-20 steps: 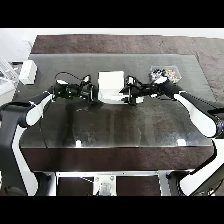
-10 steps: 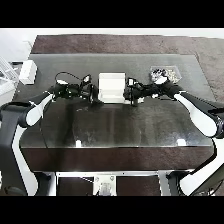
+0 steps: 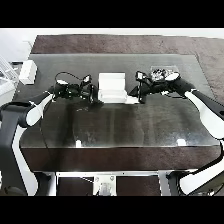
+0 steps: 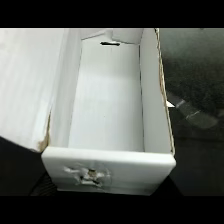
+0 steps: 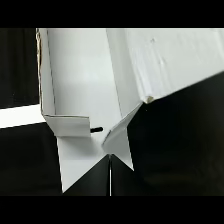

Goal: Fold the box and place the chain.

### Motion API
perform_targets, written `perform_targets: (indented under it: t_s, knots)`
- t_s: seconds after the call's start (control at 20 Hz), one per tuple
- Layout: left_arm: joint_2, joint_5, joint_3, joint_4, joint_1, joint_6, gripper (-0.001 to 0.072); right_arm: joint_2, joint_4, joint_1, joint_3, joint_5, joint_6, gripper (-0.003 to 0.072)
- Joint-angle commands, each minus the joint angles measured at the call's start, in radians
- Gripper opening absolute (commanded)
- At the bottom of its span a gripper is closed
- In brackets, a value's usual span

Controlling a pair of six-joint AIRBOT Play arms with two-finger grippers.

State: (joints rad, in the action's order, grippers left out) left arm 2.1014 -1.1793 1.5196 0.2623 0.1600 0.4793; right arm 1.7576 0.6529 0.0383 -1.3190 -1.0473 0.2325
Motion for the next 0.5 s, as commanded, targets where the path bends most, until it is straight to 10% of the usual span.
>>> perform_targets:
  t_s: [0.0, 0.45]
  knots:
    - [0.000, 0.001, 0.000, -0.001, -0.001, 0.000, 0.0522, -0.048, 0.018, -0.036, -0.001, -0.035, -0.075, 0.0004]
    - [0.000, 0.001, 0.000, -0.001, -0.001, 0.000, 0.0522, -0.092, 0.146, -0.172, -0.001, -0.026, -0.837, 0.0004]
